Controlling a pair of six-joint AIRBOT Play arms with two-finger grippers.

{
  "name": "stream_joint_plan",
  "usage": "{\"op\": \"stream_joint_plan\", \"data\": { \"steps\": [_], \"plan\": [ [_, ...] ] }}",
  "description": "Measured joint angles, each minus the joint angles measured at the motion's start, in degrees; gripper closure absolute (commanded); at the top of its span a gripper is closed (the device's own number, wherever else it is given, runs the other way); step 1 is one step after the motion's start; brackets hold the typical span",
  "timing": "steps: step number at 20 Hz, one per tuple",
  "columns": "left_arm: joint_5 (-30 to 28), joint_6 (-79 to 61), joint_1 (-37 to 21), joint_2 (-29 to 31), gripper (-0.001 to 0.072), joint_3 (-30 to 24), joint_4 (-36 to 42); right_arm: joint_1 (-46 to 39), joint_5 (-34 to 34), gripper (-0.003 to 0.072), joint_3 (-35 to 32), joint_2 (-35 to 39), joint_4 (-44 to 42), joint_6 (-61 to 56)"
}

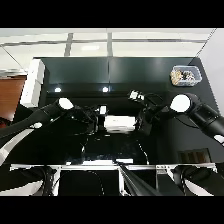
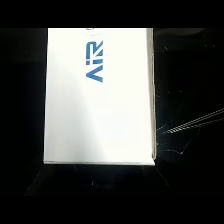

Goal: Fold the box and place the chain.

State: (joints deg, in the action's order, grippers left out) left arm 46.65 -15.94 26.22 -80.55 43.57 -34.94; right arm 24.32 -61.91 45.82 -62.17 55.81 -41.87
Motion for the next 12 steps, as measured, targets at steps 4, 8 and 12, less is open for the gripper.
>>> {"op": "stream_joint_plan", "data": {
  "steps": [4, 8, 12],
  "plan": [
    [0.0, 0.0, 0.0, 0.0, 0.0356, 0.0, 0.0, -0.2, 0.8, 0.0673, -4.2, 0.3, -10.8, -5.5],
    [0.0, -0.1, 0.1, 0.0, 0.0356, 0.0, 0.0, -0.3, 8.3, 0.0673, -8.5, -1.1, -26.5, -7.5],
    [0.0, -0.1, 0.1, 0.0, 0.0356, 0.0, 0.0, -0.3, 13.5, 0.0674, -10.0, -3.7, -33.0, -8.4]
  ]
}}
